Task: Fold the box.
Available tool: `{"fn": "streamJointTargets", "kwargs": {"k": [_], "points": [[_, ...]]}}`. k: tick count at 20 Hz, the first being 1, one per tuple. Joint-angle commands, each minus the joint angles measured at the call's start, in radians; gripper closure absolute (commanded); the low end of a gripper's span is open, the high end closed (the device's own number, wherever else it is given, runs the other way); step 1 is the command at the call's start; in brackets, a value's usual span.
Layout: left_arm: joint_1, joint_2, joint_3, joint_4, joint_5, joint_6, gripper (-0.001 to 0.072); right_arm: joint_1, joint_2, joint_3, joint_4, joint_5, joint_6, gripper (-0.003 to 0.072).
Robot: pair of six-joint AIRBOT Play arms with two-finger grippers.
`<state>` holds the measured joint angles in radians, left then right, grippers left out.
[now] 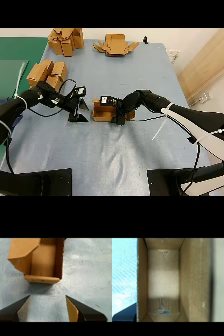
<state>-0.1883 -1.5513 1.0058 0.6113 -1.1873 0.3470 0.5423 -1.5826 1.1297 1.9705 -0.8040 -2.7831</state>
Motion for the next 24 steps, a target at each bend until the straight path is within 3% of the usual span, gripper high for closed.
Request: {"fn": "streamJointTargets", "kwargs": {"k": [1,5,14,20,24], "points": [[0.001,-0.046,0.000,-0.098,0.029,0.135,0.0013,0.000,0.000,0.000,0.001,-0.002,0.000,0.0152],[-0.007,-0.046,0.002,-0.144,0.069,0.137,0.0014,0.000,0.000,0.000,0.001,-0.002,0.000,0.0153],[-0.092,-0.046,0.004,-0.068,0.068,0.137,0.0014,0.000,0.000,0.000,0.000,-0.002,0.000,0.0152],[-0.146,-0.047,0.004,-0.065,0.233,0.108,0.0014,0.000,0.000,0.000,0.001,-0.002,0.000,0.0152],[-0.159,-0.047,0.004,-0.066,0.242,0.105,0.0015,0.000,0.000,0.000,0.001,-0.002,0.000,0.0153]]}}
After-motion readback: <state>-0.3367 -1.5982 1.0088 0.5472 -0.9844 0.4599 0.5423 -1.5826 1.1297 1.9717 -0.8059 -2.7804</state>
